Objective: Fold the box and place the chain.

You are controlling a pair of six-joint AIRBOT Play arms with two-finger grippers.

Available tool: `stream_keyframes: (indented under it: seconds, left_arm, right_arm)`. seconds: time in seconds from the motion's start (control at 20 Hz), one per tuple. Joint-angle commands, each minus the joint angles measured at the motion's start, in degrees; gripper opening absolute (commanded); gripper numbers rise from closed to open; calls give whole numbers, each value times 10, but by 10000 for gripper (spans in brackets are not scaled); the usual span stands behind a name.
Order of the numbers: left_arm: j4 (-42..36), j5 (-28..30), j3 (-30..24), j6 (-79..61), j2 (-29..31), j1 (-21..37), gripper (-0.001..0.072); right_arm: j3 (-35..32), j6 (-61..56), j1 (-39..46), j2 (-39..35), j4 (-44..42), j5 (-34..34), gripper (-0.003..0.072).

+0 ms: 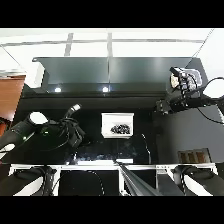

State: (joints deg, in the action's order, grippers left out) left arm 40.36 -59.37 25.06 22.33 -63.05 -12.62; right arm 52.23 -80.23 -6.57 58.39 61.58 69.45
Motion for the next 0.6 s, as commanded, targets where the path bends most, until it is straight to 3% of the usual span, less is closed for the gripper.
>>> stream_keyframes:
  seconds: [0.0,0.2,0.55]
  left_arm:
    - [-63,22,-9,-353,-32,-35,710]
    - [-33,141,6,-419,-45,-71,710]
    - [-118,106,63,-447,-100,-72,709]
  right_arm:
    - [0,-19,0,0,0,-2,282]
    - [0,-24,0,0,0,-3,282]
    - [0,-25,0,0,0,-3,282]
